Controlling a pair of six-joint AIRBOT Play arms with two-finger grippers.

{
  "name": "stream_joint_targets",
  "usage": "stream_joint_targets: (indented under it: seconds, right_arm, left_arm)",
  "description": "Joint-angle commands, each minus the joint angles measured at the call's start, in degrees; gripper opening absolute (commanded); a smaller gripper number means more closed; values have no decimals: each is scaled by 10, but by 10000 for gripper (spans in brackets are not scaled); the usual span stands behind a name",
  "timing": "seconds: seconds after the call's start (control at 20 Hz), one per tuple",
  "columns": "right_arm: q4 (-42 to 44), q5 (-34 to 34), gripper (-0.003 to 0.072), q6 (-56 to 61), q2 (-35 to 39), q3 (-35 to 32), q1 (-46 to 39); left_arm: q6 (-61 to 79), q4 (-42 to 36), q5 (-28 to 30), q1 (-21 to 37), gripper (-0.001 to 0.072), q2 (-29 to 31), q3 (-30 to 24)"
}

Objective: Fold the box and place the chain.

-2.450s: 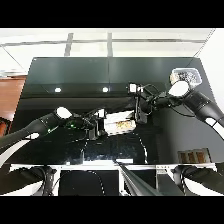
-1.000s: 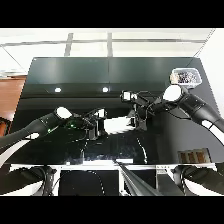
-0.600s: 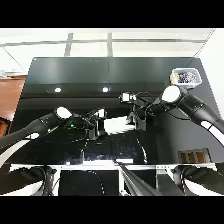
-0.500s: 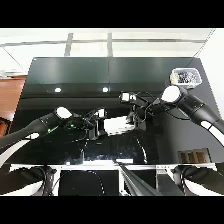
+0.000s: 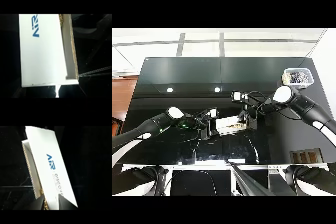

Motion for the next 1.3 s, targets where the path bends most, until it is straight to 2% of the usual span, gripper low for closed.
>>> stream_joint_targets:
  seconds: [0.0,0.35,0.4,0.45,1.25]
  right_arm:
    - [-6,7,186,1,0,-5,0]
    - [-6,19,193,2,0,-6,0]
    - [-6,19,221,2,0,-6,0]
    - [-6,16,328,2,0,-6,0]
    - [-6,2,326,8,0,-16,0]
  left_arm:
    - [0,0,0,0,291,0,0]
    - [0,0,0,0,291,0,0]
    - [0,0,0,0,291,0,0]
    - [0,0,0,0,291,0,0]
    - [0,0,0,0,291,0,0]
